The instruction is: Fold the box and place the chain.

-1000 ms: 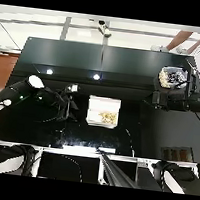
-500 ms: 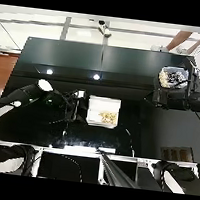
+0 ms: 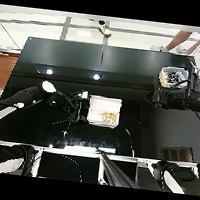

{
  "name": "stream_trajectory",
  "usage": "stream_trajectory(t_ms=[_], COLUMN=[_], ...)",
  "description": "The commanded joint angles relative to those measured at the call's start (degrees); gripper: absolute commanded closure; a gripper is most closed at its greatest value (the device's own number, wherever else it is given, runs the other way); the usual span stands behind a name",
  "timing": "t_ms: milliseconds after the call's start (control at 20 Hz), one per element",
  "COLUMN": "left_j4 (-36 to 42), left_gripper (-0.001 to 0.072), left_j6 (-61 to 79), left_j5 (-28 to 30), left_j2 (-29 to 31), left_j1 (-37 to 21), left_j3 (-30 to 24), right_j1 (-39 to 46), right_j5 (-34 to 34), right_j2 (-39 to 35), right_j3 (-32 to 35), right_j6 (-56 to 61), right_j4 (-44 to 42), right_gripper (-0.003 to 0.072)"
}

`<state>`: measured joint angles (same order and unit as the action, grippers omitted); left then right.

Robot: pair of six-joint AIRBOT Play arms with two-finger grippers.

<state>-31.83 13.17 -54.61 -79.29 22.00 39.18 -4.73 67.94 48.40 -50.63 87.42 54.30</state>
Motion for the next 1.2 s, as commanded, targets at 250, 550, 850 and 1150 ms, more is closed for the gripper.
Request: stream_trajectory(t_ms=[250, 550, 850, 1150], left_j4=[-1.9, -1.7, -1.7, -1.7], left_gripper=[0.0146, 0.0326, 0.0365, 0.0364], left_j6=[-0.1, -0.4, -0.7, -0.7], left_j5=[0.4, 1.4, 1.7, 1.7], left_j2=[0.0, 0.0, 0.0, 0.0], left_j1=[2.2, 3.0, 3.0, 3.0], left_j3=[0.1, 0.2, 0.2, 0.2], right_j1=[-0.7, -1.1, -6.5, -9.3], right_j5=[-2.0, -3.1, -6.0, -12.0], right_j2=[0.1, 0.2, 5.7, 18.0], right_j3=[0.0, 0.0, -0.1, -0.1], right_j6=[0.0, -0.1, -8.3, -30.3], right_j4=[3.4, 4.9, 5.0, -14.7], right_gripper=[0.0354, 0.0230, 0.0021, 0.0021])
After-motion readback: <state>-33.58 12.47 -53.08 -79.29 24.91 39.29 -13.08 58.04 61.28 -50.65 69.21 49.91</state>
